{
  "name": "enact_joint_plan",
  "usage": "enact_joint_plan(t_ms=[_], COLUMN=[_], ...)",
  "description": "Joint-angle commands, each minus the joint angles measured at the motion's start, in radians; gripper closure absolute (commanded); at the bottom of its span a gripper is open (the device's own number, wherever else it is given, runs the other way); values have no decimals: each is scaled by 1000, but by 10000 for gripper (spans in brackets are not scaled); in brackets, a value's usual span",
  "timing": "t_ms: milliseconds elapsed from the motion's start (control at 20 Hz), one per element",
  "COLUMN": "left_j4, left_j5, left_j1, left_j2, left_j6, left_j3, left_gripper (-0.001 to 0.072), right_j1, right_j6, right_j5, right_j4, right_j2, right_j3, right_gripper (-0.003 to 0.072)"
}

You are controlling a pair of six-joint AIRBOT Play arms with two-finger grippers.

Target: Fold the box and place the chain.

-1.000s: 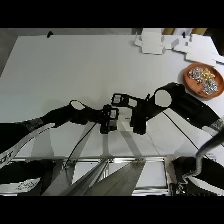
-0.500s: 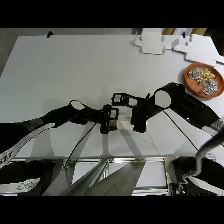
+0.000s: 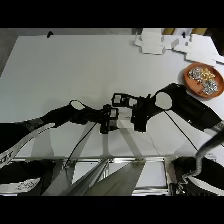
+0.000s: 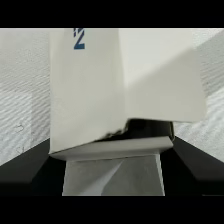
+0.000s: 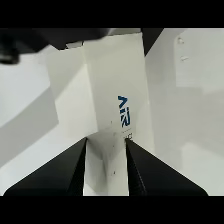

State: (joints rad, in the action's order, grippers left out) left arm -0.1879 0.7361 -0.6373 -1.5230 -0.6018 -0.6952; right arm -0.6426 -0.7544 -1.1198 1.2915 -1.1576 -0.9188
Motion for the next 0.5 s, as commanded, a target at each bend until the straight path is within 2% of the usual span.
enact_joint_plan(t_ms=[0, 250, 450], left_j4=[0, 0, 0], left_j5=[1, 1, 1], left_j1=[0, 0, 0], left_j2=[0, 0, 0], left_j6=[-1, 0, -1], left_j3=[0, 0, 0], left_gripper=[438, 438, 438], right_j1=[-33, -71, -71], right_j6=[23, 75, 76], right_j5=[100, 196, 206], right_j4=[19, 18, 23], right_j2=[40, 67, 67], right_j3=[38, 123, 128], right_gripper=[409, 409, 409])
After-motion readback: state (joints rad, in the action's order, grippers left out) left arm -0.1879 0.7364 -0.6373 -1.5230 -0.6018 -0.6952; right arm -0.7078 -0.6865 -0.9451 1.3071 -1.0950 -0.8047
